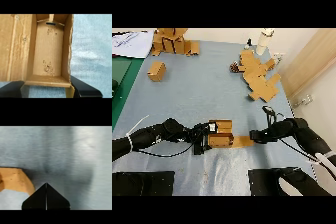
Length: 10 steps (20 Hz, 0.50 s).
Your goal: Fold the box.
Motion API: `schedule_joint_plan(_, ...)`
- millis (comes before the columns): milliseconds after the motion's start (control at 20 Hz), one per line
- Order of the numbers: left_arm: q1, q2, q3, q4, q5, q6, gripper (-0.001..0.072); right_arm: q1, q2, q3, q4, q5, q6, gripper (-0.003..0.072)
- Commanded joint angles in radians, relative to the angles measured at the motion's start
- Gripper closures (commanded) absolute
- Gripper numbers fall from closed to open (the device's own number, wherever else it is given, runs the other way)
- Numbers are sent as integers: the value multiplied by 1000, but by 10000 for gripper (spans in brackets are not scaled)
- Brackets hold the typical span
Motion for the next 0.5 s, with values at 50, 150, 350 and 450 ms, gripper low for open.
schedule_joint_plan(50,0,1,1,0,0,0,343,47,-78,-12,248,70,-122,683)
schedule_joint_plan(150,0,1,1,0,0,0,343,93,-63,-12,278,75,-121,684)
schedule_joint_plan(350,0,1,1,0,0,0,343,138,-36,-10,333,77,-121,682)
schedule_joint_plan(450,0,1,1,0,0,0,343,154,-12,11,325,71,-117,682)
